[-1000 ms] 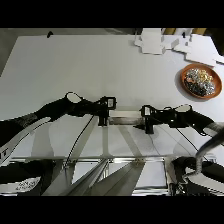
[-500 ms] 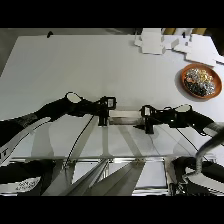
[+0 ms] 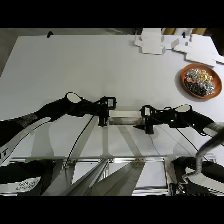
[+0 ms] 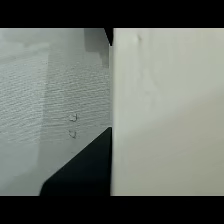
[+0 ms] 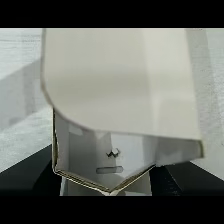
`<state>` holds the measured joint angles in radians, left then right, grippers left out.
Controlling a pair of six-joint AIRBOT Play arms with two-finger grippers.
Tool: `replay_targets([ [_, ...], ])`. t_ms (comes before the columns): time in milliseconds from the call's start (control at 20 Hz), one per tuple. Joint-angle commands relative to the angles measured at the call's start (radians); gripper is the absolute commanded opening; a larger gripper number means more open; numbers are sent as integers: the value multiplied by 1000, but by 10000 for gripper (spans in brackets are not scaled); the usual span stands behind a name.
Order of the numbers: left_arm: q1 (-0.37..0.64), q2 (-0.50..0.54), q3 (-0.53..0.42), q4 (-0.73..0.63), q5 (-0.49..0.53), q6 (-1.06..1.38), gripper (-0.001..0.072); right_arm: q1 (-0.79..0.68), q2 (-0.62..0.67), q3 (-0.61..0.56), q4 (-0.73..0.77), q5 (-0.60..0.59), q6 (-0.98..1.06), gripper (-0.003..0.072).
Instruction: Fold the box and place the chain.
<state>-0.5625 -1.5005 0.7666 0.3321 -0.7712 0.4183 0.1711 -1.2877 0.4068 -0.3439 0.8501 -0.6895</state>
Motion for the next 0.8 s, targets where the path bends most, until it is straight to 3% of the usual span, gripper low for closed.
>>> replay_targets([
  [0,5,13,0,9,-39,2,223,0,1,-1,1,-1,3,341],
  [50,14,27,0,27,-37,0,449,0,1,-1,1,-1,3,341],
  [100,27,46,0,28,-42,-21,623,0,1,-1,1,-1,3,341],
  [150,41,69,0,28,-43,-73,672,0,1,-1,1,-1,3,341],
  [400,102,233,0,288,-56,-371,677,0,1,-1,1,-1,3,341],
  [450,103,270,0,356,-55,-435,649,0,1,-1,1,0,3,341],
  [550,94,332,0,453,-96,-513,369,0,1,-1,1,-1,3,341],
  [700,60,365,0,460,-212,-536,51,0,1,-1,1,-1,3,341],
  [750,28,362,-1,464,-233,-542,1,0,1,-1,1,-1,3,341],
])
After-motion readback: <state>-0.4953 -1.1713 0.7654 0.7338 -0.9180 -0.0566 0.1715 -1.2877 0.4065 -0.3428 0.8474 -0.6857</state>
